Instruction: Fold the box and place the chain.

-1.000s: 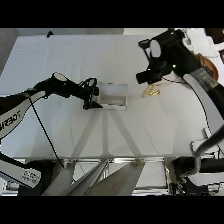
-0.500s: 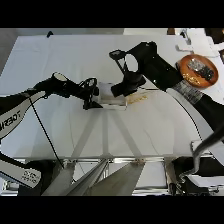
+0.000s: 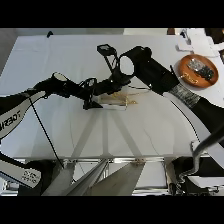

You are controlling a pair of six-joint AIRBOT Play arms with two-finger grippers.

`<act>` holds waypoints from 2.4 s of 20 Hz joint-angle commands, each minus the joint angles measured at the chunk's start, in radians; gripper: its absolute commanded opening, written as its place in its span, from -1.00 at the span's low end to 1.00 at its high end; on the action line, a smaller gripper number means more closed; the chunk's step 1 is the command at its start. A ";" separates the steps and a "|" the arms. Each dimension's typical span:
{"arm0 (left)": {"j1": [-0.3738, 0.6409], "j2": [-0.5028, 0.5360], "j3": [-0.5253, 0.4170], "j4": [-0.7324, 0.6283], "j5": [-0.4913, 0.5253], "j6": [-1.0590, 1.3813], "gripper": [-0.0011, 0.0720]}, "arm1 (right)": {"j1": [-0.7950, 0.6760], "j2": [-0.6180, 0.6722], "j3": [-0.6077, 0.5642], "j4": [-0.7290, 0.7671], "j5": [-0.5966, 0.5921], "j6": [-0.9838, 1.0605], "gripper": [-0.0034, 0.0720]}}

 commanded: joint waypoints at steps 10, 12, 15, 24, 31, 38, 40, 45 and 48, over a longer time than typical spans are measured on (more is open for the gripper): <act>0.000 0.001 0.000 0.000 0.000 0.000 -0.49 | 0.002 -0.072 -0.001 -0.080 0.084 0.018 -0.62; 0.000 0.001 0.000 0.000 0.000 0.000 -0.49 | 0.002 -0.073 -0.001 -0.085 0.076 0.021 -0.61; 0.000 0.001 0.000 0.000 0.000 0.000 -0.49 | 0.002 -0.072 -0.001 -0.074 0.084 0.022 -0.25; 0.000 0.001 0.000 0.000 0.000 0.000 -0.49 | -0.066 0.057 0.000 -0.076 0.172 0.016 -0.25; 0.000 0.001 0.000 0.000 0.000 0.000 -0.49 | -0.293 0.247 0.000 -0.230 0.223 -0.036 -0.05; 0.000 0.001 0.000 0.000 0.000 0.000 -0.49 | -0.715 0.167 0.000 -0.302 0.192 -0.084 0.05; 0.000 0.001 0.000 0.000 0.000 0.000 -0.49 | -0.818 0.127 0.000 -0.301 0.138 -0.088 0.05; 0.000 0.001 0.000 0.000 0.000 0.000 -0.49 | -0.930 -0.036 0.000 -0.296 0.029 -0.113 0.05; 0.000 0.001 0.000 0.000 0.000 0.000 -0.49 | -0.960 -0.140 0.000 -0.290 -0.092 -0.064 0.05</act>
